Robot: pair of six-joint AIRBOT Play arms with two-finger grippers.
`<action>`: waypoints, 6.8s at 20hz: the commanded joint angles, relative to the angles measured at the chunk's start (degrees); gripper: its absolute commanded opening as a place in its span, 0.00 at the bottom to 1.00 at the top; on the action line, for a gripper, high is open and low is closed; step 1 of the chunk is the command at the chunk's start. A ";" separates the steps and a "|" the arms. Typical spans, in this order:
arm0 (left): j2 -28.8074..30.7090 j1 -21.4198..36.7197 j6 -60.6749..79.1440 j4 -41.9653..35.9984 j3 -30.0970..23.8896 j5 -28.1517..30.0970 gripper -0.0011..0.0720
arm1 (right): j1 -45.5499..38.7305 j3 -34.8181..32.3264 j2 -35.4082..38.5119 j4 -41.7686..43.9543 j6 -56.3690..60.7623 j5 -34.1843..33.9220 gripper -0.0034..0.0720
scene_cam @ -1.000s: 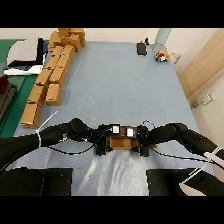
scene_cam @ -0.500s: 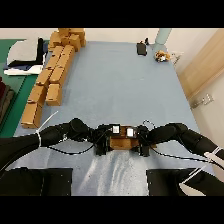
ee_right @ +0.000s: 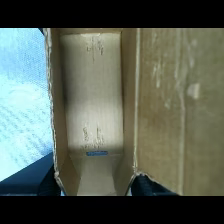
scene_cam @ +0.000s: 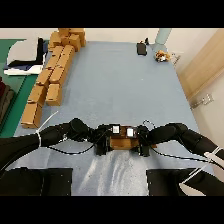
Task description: Fold the box.
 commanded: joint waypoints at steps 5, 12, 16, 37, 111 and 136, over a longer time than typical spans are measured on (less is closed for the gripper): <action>-0.02 0.00 0.00 0.02 0.04 0.00 0.73 | -0.02 0.13 0.04 -1.14 0.24 -3.17 1.00; -0.02 0.00 0.00 0.02 0.04 0.00 0.73 | -0.02 1.81 5.64 -12.83 24.74 -3.65 1.00; -0.02 0.00 0.02 0.02 0.04 0.00 0.73 | -0.02 1.81 14.23 -15.23 28.68 -6.45 1.00; -0.02 0.00 0.02 0.00 0.04 0.00 0.73 | 0.04 5.09 11.21 9.88 83.87 -2.19 0.44; -0.02 0.00 0.02 0.02 0.04 0.00 0.73 | 3.23 3.67 21.70 -48.63 78.71 -13.75 0.05; -0.02 0.00 0.02 0.00 0.04 0.00 0.73 | -13.16 -4.85 14.99 -1.16 68.89 -8.61 0.05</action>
